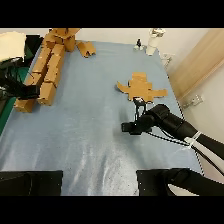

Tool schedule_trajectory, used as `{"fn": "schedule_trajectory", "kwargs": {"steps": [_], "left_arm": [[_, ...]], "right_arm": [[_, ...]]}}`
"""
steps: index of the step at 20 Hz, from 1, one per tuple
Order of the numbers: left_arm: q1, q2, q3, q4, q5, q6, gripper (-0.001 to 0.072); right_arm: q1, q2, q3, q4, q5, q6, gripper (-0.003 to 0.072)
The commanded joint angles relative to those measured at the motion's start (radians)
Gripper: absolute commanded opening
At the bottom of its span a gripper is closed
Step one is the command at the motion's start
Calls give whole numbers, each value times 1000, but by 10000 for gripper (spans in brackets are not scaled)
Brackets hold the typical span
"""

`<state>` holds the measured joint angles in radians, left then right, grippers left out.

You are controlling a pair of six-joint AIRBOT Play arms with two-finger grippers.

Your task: Fold the box.

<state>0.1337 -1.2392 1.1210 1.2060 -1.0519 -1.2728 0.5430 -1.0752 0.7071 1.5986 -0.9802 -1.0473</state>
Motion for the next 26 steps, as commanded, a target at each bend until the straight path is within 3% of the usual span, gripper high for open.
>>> {"fn": "schedule_trajectory", "kwargs": {"steps": [1, 6, 9, 11, 15, 26], "left_arm": [[-56, 38, 67, -78, -210, -21, 11], [-367, 92, -48, -77, -141, -126, 10], [-535, 90, -150, -77, -7, -199, 10], [-599, 67, -164, -77, 32, -219, 10], [-639, 13, -164, -86, 40, -240, 11], [-639, 2, -164, -84, 65, -238, 12]], "right_arm": [[-1, -30, 59, 66, -6, -82, 4], [0, -176, 318, 87, -85, -108, 4], [1, -294, 447, 139, -143, -159, 4], [1, -367, 496, 165, -161, -174, 4], [19, -441, 518, 171, -153, -188, 4], [34, -444, 517, 167, -124, -207, 4]]}}
